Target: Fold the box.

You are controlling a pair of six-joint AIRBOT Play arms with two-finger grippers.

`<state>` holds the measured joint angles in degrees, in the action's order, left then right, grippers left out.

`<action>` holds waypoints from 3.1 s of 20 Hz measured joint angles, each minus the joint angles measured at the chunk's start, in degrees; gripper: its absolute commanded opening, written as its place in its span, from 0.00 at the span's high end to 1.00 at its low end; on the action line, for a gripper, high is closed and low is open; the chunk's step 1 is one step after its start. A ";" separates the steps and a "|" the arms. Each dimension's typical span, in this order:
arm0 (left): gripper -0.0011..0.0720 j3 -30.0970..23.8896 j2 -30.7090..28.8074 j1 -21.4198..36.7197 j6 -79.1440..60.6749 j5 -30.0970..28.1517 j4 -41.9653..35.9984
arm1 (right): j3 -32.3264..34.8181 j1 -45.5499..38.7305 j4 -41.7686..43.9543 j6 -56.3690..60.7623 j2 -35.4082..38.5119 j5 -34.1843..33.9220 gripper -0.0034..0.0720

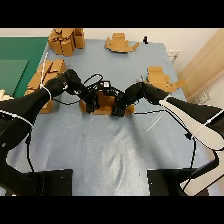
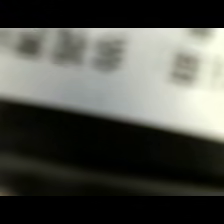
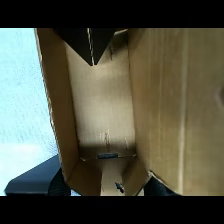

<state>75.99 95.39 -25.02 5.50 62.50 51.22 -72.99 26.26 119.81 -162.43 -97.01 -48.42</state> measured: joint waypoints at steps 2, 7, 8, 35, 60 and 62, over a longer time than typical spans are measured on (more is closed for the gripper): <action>0.96 0.00 0.04 0.13 -0.22 0.22 0.15 | 0.00 0.00 -0.02 0.00 0.00 0.00 0.27; 0.25 -0.02 0.00 0.39 -0.11 0.66 0.46 | 0.00 0.02 0.15 0.15 0.00 -0.02 0.27; 0.25 -0.02 0.00 0.42 -0.07 0.46 0.76 | -0.02 0.04 0.15 0.13 0.00 -0.02 0.27; 0.96 -0.87 -6.45 27.21 40.63 10.03 1.03 | -0.02 0.07 -0.04 -0.02 -0.02 -0.02 0.27; 0.71 0.72 5.70 18.40 40.04 16.26 -18.53 | -0.02 0.11 -0.02 0.02 -0.02 -0.07 0.27; 0.71 0.72 5.70 18.43 39.06 16.79 -19.45 | -0.02 0.11 -0.02 0.02 -0.02 -0.07 0.27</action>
<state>76.71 101.10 -6.59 44.56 79.29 31.77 -73.01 26.37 119.79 -162.41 -97.03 -48.49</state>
